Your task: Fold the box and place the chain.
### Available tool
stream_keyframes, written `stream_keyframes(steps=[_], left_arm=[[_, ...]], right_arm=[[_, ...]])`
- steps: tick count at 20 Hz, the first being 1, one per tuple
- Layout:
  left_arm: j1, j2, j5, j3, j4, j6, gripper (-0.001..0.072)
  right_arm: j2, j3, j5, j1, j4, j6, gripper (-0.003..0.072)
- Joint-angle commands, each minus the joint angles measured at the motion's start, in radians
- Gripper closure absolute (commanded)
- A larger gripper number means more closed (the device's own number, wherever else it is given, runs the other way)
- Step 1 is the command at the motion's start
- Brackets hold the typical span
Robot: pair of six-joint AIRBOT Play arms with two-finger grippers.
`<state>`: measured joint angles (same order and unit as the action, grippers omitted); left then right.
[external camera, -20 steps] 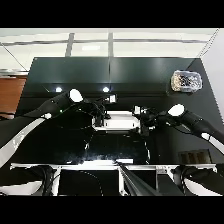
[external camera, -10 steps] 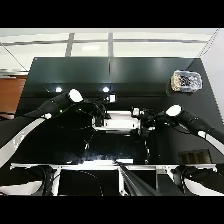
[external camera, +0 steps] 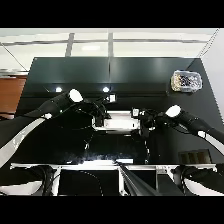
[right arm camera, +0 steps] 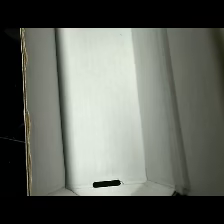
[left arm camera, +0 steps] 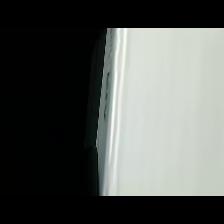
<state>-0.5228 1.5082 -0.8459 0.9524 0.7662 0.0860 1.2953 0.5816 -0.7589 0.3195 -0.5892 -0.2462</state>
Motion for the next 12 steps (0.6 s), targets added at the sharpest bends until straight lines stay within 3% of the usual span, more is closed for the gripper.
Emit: stream_keyframes(steps=[1, 5, 6, 7, 10, 11, 12], left_arm=[[0.001, 0.000, 0.000, 0.000, 0.000, 0.000, 0.0681], [0.001, 0.000, 0.006, 0.000, 0.000, -0.001, 0.0681], [0.001, 0.000, 0.007, 0.000, 0.000, 0.000, 0.0681], [0.001, 0.000, 0.006, 0.000, 0.000, 0.000, 0.0681], [0.001, -0.001, 0.006, 0.000, -0.001, 0.000, 0.0672], [0.001, -0.002, 0.005, 0.001, 0.000, 0.000, 0.0569], [0.001, -0.009, -0.001, 0.004, 0.006, 0.000, 0.0359]], right_arm=[[0.001, -0.001, 0.001, 0.000, -0.017, 0.006, 0.0017], [0.001, -0.001, 0.000, 0.000, -0.017, 0.006, 0.0019], [0.001, -0.001, 0.000, 0.000, -0.017, 0.006, 0.0223], [0.001, -0.001, 0.000, 0.000, -0.017, 0.006, 0.0271], [0.001, -0.001, 0.000, 0.000, -0.017, 0.006, 0.0271], [0.001, -0.001, 0.000, 0.000, -0.017, 0.006, 0.0271], [0.001, -0.001, 0.000, 0.000, -0.017, 0.006, 0.0271]])
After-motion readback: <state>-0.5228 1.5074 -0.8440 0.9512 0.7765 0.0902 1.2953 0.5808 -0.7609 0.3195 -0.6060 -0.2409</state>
